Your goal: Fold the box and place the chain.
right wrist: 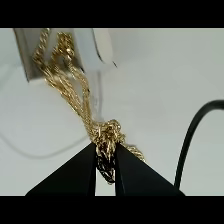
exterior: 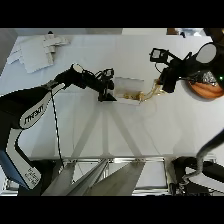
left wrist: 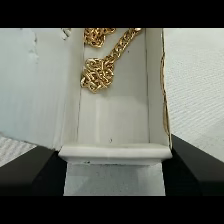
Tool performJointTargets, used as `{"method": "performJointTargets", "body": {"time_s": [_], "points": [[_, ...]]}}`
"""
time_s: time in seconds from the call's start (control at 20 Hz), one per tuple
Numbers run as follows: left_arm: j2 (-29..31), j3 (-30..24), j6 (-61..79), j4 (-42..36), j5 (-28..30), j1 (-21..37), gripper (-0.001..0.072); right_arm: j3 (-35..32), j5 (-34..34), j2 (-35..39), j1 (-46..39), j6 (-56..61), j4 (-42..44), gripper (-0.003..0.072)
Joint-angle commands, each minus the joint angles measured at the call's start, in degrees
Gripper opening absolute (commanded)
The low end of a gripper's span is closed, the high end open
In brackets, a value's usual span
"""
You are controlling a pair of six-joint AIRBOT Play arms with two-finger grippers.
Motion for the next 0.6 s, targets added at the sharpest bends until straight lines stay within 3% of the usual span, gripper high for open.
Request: {"method": "performJointTargets", "body": {"time_s": [0.0, 0.1, 0.4, 0.55], "points": [[0.0, 0.0, 0.0, 0.0, 0.0, 0.0, 0.0011, 0.0, 0.2, 2.1, 4.3, 0.6, 8.9, 0.0009], [0.0, 0.0, 0.0, 0.0, 0.0, 0.0, 0.0011, 0.0, -2.5, 2.1, 7.3, 0.7, 12.3, 0.0009], [0.0, 0.0, 0.0, 0.0, 0.0, 0.0, 0.0011, 0.0, -19.5, 1.7, 14.3, 0.7, 17.1, 0.0008], [0.0, 0.0, 0.0, 0.0, 0.0, 0.0, 0.0011, 0.0, -21.2, -0.4, 15.7, 0.7, 17.0, 0.0007]]}}
